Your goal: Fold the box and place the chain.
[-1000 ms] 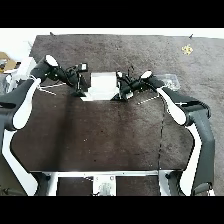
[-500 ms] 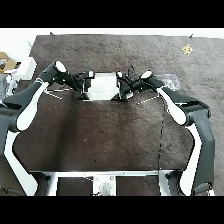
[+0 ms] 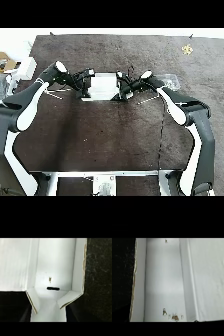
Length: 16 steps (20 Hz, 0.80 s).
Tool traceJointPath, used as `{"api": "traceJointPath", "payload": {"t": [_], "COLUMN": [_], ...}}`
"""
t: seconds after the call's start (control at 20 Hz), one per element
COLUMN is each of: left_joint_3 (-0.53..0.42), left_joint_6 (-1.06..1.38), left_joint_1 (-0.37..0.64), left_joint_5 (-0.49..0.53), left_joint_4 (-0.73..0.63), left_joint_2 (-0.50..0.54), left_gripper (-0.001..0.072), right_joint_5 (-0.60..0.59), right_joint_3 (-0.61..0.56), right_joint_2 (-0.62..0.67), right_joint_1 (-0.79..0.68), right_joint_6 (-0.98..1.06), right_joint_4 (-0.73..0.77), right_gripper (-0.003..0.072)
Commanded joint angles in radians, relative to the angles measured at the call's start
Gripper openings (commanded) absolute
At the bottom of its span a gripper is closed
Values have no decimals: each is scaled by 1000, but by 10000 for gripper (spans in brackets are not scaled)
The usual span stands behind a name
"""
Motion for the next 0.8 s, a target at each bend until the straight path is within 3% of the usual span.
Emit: {"api": "traceJointPath", "payload": {"t": [0.0, 0.1, 0.15, 0.2, 0.3, 0.35, 0.75], "left_joint_3": [0, 0, 0, 0, 0, 0, -1], "left_joint_6": [-10, -11, -11, -11, -11, -10, 43], "left_joint_1": [1, 1, 1, 1, 1, 1, 1], "left_joint_5": [-4, -12, -14, -14, -14, -16, -12], "left_joint_4": [-24, -25, -25, -26, -36, -47, -215], "left_joint_2": [0, 0, 0, 0, -2, -5, -31], "left_gripper": [439, 403, 314, 280, 264, 160, 163], "right_joint_5": [0, 0, 0, 0, 0, 0, 0], "right_joint_3": [0, 0, 0, 0, 0, 0, 0], "right_joint_2": [0, 0, 0, 0, 0, 0, 0], "right_joint_1": [0, 0, 0, 0, 0, 0, 0], "right_joint_6": [0, 0, 0, 0, 0, 0, 0], "right_joint_4": [1, 0, 0, 0, 0, 0, 1], "right_gripper": [455, 455, 455, 455, 455, 455, 455]}}
